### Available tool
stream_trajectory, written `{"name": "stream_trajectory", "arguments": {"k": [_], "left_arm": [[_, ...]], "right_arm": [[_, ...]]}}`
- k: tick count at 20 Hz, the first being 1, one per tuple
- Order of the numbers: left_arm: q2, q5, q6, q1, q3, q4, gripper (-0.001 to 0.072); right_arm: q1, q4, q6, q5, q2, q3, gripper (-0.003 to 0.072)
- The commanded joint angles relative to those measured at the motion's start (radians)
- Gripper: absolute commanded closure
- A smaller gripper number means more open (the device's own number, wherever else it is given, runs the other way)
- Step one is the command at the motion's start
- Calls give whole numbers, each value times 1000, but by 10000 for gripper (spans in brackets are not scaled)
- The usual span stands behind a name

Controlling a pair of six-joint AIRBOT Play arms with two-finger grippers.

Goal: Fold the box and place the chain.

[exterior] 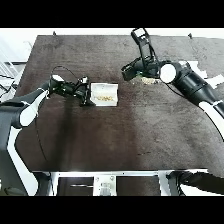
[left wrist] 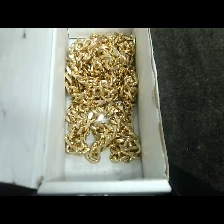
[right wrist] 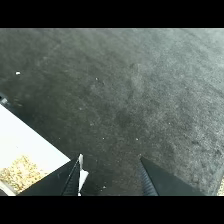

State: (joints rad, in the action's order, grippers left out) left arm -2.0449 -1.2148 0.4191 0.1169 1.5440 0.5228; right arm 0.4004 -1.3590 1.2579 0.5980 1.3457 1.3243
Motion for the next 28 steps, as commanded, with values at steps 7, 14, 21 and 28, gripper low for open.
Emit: {"name": "stream_trajectory", "arguments": {"k": [7, 14, 21, 28], "left_arm": [[0, 0, 0, 0, 0, 0, 234], [0, 0, 0, 0, 0, 0, 233], [0, 0, 0, 0, 0, 0, 234], [0, 0, 0, 0, 0, 0, 234]], "right_arm": [[-161, 620, -695, 195, 233, 99, 268], [-153, 653, -720, 356, 452, 331, 281], [-109, 644, -722, 453, 497, 350, 302], [-66, 617, -739, 534, 498, 350, 300]]}}
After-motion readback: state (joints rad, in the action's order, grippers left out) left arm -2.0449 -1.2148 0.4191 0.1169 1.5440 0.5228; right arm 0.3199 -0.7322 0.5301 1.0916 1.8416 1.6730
